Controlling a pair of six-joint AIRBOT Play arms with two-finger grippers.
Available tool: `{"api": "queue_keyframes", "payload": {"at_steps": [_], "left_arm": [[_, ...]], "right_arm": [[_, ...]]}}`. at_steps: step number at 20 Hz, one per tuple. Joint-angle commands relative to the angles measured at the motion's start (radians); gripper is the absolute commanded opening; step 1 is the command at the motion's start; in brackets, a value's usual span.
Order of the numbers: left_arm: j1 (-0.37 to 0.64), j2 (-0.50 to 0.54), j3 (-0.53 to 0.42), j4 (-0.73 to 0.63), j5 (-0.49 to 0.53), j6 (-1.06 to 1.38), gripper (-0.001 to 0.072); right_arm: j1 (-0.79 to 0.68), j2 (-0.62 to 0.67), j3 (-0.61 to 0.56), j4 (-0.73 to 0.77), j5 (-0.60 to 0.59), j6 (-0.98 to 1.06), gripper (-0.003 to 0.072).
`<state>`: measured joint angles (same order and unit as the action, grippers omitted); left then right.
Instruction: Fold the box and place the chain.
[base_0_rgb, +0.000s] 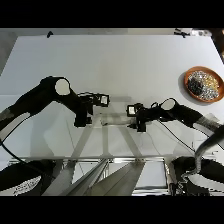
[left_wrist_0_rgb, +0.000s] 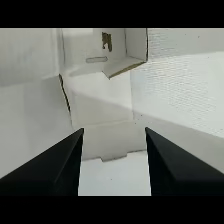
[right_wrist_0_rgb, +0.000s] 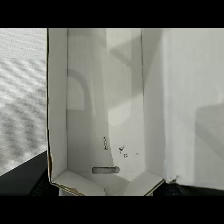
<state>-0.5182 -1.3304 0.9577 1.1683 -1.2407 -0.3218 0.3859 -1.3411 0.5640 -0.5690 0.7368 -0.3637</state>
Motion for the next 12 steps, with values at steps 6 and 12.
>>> {"api": "queue_keyframes", "payload": {"at_steps": [6, 12], "left_arm": [[-0.005, -0.082, -0.014, 0.008, 0.180, 0.117, 0.0406], [-0.010, -0.081, -0.084, -0.092, 0.202, 0.140, 0.0381]], "right_arm": [[-0.001, 0.001, 0.000, 0.000, 0.001, 0.000, 0.0345], [-0.001, 0.001, 0.000, 0.000, 0.001, 0.000, 0.0345]]}}
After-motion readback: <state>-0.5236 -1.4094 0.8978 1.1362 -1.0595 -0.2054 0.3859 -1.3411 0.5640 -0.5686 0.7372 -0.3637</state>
